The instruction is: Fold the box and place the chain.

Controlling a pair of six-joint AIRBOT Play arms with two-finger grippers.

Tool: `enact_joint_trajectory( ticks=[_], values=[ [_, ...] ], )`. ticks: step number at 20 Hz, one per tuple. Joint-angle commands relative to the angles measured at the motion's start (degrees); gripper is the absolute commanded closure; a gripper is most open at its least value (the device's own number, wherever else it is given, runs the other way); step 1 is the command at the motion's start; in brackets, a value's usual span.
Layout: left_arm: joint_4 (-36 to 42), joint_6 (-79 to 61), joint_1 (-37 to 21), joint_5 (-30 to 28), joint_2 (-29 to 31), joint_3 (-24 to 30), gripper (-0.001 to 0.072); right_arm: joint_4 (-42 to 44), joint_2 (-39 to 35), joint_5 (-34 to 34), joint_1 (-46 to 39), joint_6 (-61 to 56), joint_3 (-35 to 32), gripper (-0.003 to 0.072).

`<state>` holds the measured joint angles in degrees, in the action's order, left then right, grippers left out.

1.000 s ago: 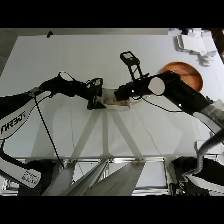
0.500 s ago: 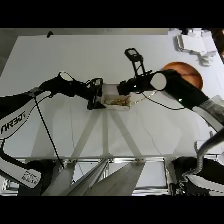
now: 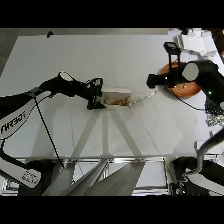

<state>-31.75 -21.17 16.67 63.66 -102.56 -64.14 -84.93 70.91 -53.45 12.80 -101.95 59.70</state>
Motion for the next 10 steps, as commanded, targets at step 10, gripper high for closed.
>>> enact_joint_trajectory(
  ticks=[10],
  values=[
    [0.0, -0.02, -0.02, -0.02, 0.0, 0.0, 0.0435, -14.1, 13.38, 12.63, -2.45, -39.54, -1.86, 0.0112]
  ],
)
